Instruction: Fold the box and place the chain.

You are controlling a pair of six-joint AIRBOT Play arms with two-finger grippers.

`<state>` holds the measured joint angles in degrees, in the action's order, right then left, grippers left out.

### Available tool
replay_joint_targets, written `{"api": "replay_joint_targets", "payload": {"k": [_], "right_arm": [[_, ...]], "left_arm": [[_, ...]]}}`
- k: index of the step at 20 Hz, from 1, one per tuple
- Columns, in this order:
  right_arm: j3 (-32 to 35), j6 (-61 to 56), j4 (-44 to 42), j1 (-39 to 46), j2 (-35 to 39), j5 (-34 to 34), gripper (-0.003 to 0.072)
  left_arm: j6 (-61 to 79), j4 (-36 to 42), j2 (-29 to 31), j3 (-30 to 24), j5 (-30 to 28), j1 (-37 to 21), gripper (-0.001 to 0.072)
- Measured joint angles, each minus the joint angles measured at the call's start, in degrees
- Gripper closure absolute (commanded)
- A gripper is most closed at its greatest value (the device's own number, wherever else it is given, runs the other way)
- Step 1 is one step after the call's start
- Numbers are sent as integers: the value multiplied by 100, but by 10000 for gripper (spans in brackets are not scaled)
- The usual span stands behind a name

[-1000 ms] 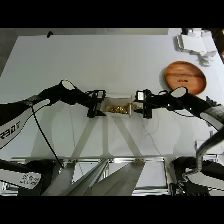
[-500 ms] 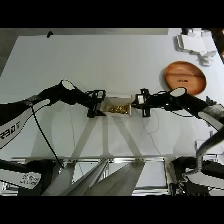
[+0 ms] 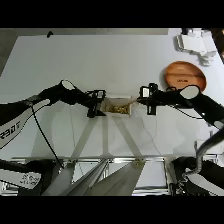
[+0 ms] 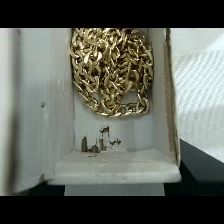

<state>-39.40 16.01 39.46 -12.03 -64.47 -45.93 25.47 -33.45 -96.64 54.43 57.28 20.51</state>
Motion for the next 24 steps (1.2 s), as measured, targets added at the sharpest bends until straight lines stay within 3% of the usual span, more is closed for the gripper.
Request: {"api": "replay_joint_targets", "payload": {"k": [6,12,13,14,15,21,24], "right_arm": [[-407,-1062,-87,-153,470,-1132,679],[-1062,-1707,-162,-848,-94,-1320,676],[-1147,-1762,-162,-953,-260,-1283,591],[-1233,-1818,-164,-1038,-404,-1272,383],[-1329,-1921,-164,-1106,-533,-1283,329],[-2330,-2844,94,-1187,-909,-1950,349],[-2739,-3093,184,-1054,-953,-1882,359]], "left_arm": [[-2,0,0,0,0,0,634],[-2,0,0,0,0,0,634],[0,0,0,0,0,0,634],[-2,2,0,0,0,0,634],[0,0,0,0,-2,0,634],[0,2,0,0,0,0,634],[-2,0,0,0,0,0,634]]}}
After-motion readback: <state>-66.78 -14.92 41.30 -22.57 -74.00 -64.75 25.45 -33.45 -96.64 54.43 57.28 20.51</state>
